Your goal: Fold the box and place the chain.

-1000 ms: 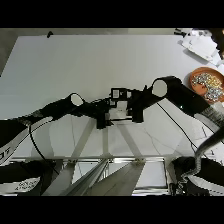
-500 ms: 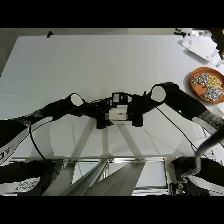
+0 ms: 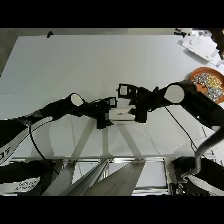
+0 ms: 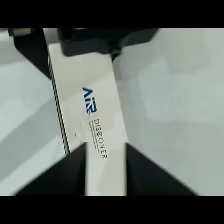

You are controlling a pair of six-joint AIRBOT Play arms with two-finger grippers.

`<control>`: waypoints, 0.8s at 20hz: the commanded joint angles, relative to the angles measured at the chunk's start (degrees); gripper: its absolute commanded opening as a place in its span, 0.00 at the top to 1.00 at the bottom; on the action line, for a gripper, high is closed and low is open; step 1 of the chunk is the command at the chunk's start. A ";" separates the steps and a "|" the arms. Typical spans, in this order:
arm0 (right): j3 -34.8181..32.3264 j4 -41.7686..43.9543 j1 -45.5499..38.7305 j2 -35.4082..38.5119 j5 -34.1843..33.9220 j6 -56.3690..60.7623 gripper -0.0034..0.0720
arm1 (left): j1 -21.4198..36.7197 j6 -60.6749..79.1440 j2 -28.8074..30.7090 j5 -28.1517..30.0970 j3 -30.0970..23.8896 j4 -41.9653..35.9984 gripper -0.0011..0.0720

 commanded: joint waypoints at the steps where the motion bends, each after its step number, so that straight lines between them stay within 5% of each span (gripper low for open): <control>1: -0.94 10.86 -1.29 2.25 -0.07 5.70 0.94 | -0.02 0.04 0.02 0.00 -0.02 0.02 0.53; 7: -13.99 30.56 -1.29 0.61 -7.45 4.83 0.94 | 0.00 0.04 0.02 0.00 -0.02 0.00 0.53; 16: -15.78 33.59 -1.29 -7.76 -11.02 3.37 0.94 | 0.00 0.04 0.02 0.00 -0.02 0.02 0.53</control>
